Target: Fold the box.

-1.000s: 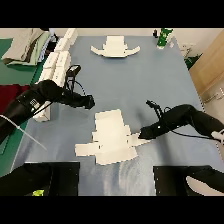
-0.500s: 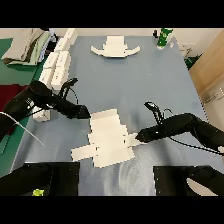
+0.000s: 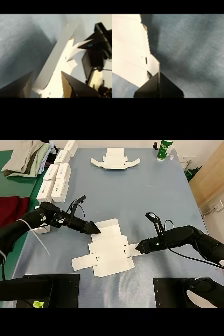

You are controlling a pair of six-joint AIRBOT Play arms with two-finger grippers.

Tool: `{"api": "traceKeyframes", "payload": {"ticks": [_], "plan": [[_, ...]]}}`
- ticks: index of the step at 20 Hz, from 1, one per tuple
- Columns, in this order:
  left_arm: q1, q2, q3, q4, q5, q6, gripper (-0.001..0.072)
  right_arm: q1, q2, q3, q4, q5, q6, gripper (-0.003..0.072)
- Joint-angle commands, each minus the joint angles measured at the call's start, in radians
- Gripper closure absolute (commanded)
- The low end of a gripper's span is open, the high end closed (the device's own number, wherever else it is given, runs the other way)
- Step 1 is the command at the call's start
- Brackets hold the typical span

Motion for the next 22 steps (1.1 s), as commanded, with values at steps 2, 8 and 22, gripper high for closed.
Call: {"api": "traceKeyframes", "payload": {"ticks": [2,8,22], "plan": [[0.001,-0.11,0.036,-0.061,-0.14,0.126,0.0187,0.001,0.001,0.0,-0.014,0.001,0.0,0.0683],[0.001,-0.113,0.043,0.011,-0.166,0.133,0.0518,0.001,0.001,-0.001,-0.021,0.001,0.0,0.0682],[-0.041,-0.074,0.086,-0.065,-0.165,0.322,0.0697,-0.002,0.001,0.079,-0.288,0.167,0.116,0.0341]]}}
